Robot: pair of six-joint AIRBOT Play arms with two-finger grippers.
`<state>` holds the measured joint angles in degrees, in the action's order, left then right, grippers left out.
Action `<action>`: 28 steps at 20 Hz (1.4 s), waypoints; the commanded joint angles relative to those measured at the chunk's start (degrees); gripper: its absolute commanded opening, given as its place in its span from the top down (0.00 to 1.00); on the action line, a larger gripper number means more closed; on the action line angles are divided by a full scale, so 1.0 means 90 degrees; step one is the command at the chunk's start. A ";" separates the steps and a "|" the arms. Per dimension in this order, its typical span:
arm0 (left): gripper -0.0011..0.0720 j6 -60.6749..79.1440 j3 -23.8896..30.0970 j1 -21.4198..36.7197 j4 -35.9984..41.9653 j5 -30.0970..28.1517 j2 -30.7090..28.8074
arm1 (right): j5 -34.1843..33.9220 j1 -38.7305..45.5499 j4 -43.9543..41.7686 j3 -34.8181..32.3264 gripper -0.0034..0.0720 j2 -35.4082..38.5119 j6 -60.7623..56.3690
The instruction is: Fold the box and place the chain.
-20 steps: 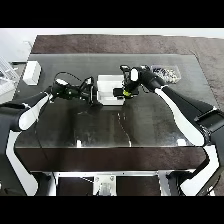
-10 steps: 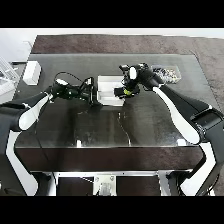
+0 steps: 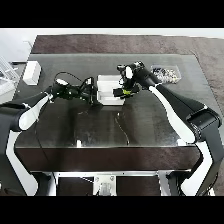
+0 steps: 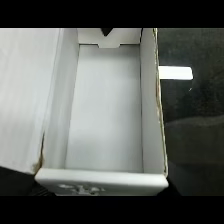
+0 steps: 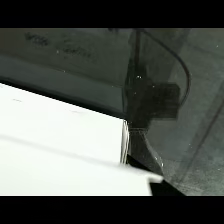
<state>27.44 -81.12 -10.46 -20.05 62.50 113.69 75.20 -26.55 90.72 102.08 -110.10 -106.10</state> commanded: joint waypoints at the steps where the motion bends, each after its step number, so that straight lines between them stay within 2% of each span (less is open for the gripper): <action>1: 0.22 0.0002 0.0000 0.0005 -0.0002 -0.0007 -0.0005 | 0.0413 -0.0034 0.0102 0.0049 0.68 -0.0095 0.0027; 2: 0.22 0.0002 0.0000 0.0005 -0.0002 -0.0007 -0.0005 | 0.0444 -0.0034 0.0119 0.0051 0.73 -0.0102 0.0027; 3: 0.22 0.0002 0.0000 0.0005 -0.0002 -0.0007 -0.0005 | 0.0442 -0.0036 0.0119 0.0066 0.74 -0.0104 0.0024; 6: 0.22 0.0002 0.0000 0.0005 -0.0002 -0.0007 -0.0005 | 0.0435 -0.0097 0.0146 0.0143 0.92 -0.0112 0.0024; 7: 0.22 0.0005 0.0000 0.0005 -0.0002 -0.0010 -0.0005 | 0.0435 -0.0124 0.0148 0.0155 0.95 -0.0112 0.0024; 10: 0.22 0.0005 0.0000 0.0005 -0.0002 -0.0010 -0.0005 | 0.0435 -0.0138 0.0160 0.0155 0.94 -0.0112 0.0017; 12: 0.22 0.0002 0.0000 0.0005 -0.0002 -0.0010 -0.0005 | 0.0437 -0.0136 0.0160 0.0170 0.55 -0.0109 -0.0024; 13: 0.22 0.0002 0.0000 0.0005 -0.0002 -0.0010 -0.0005 | 0.0440 -0.0136 0.0163 0.0185 0.50 -0.0109 -0.0024; 14: 0.22 0.0002 0.0000 0.0005 -0.0002 -0.0010 -0.0005 | 0.0440 -0.0136 0.0163 0.0202 0.49 -0.0102 -0.0024; 15: 0.22 0.0002 0.0000 0.0005 -0.0005 -0.0012 -0.0005 | 0.0437 -0.0124 0.0165 0.0209 0.45 -0.0075 -0.0024; 16: 0.22 0.0002 0.0000 0.0005 -0.0002 -0.0010 -0.0005 | 0.0437 -0.0117 0.0165 0.0211 0.36 -0.0029 -0.0044; 22: 0.22 0.0002 0.0000 0.0005 -0.0002 -0.0012 -0.0005 | 0.0381 -0.0039 0.0209 0.0243 0.34 0.0403 -0.0044; 26: 0.22 0.0002 0.0000 0.0005 -0.0002 -0.0015 -0.0005 | 0.0083 -0.0022 0.0228 0.0245 0.34 0.0928 0.0197; 28: 0.22 0.0002 0.0000 0.0005 -0.0005 -0.0015 -0.0005 | 0.0049 0.0019 0.0593 0.0243 0.34 0.1134 0.0578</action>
<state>27.38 -81.12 -10.37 -20.03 62.35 113.69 76.82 -26.68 93.32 104.22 -102.52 -104.44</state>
